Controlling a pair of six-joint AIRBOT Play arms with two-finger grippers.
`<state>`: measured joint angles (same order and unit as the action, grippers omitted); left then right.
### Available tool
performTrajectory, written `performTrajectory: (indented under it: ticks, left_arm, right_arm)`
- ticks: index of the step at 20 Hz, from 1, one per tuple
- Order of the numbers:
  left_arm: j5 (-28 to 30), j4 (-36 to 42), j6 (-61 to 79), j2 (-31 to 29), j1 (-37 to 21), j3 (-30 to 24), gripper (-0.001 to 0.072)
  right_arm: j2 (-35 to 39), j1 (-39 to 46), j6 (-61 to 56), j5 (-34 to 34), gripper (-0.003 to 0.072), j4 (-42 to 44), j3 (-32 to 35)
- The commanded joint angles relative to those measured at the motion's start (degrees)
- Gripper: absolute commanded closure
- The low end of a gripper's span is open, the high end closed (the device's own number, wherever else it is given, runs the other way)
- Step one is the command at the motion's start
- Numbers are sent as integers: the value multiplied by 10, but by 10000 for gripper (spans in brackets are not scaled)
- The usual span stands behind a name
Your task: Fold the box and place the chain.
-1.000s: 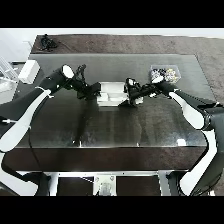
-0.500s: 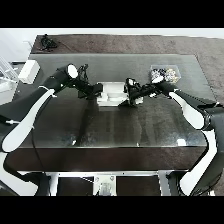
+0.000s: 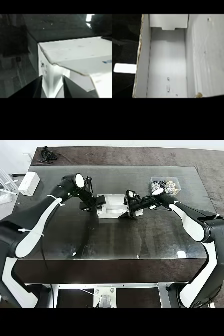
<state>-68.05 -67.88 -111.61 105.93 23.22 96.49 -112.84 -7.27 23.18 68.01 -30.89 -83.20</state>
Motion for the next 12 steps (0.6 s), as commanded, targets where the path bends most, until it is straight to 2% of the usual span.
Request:
performTrajectory:
  ticks: [1, 12]
  left_arm:
    - [-27, -19, -21, 17, 1, 26, 393]
    - [-102, -48, -55, 95, 13, 135, 394]
  right_arm:
    - [0, 0, 0, 0, 100, 0, 0]
    - [0, 0, 0, 0, 100, 0, 0]
